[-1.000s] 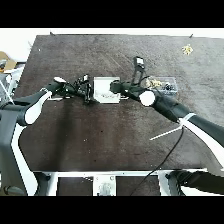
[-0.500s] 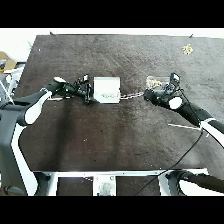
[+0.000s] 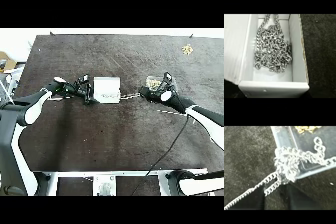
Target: Fold the box and place the chain.
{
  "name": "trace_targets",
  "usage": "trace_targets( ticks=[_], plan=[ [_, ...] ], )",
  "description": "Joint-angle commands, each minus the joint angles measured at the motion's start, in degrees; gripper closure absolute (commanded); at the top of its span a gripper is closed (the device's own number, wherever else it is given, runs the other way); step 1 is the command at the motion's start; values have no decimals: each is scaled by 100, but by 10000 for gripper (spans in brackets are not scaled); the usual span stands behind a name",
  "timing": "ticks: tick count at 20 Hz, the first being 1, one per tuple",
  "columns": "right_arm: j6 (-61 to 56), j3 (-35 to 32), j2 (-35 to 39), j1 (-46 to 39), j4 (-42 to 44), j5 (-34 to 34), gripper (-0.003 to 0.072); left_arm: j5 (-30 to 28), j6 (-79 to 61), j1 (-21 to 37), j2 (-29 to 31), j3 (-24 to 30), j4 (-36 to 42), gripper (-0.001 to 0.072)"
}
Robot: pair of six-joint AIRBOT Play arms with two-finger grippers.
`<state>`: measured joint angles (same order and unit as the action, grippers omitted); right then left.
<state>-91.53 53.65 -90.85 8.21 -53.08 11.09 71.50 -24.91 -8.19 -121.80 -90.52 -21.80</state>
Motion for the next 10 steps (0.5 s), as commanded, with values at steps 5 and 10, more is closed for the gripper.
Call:
trace_targets(
  ticks=[5,10],
  plan=[
    [-4,170,-238,15,83,-210,537,2,-2,2,2,-2,0,545],
    [-87,170,76,76,74,-201,684,2,-2,2,2,-2,-2,546]
  ],
)
